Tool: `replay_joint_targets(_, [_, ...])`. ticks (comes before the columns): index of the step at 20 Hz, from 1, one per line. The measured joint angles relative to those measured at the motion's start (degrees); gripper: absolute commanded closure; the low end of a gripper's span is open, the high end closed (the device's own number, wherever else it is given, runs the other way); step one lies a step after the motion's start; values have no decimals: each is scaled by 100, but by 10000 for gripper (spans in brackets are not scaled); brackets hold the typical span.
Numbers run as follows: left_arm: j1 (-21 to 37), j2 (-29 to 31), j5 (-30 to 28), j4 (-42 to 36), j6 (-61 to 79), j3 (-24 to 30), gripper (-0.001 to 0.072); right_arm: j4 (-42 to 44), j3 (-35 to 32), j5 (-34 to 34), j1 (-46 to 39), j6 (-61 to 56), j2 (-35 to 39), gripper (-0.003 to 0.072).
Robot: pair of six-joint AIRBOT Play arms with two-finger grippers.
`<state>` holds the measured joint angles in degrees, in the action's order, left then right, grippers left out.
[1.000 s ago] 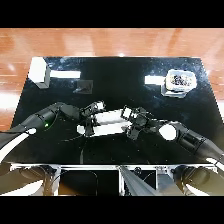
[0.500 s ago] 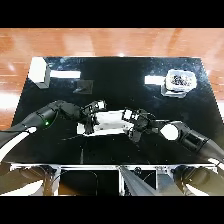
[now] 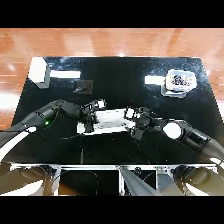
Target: Fold the box and place the chain.
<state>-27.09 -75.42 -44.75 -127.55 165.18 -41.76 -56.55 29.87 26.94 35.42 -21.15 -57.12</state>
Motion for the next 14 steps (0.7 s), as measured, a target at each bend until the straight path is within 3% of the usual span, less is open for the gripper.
replay_joint_targets(6, [0,0,37,24,-2,0,691,94,2,-363,-44,455,-66,-34])
replay_joint_targets(14, [0,-7,48,116,92,0,691,560,2,-221,-203,1213,-334,-34])
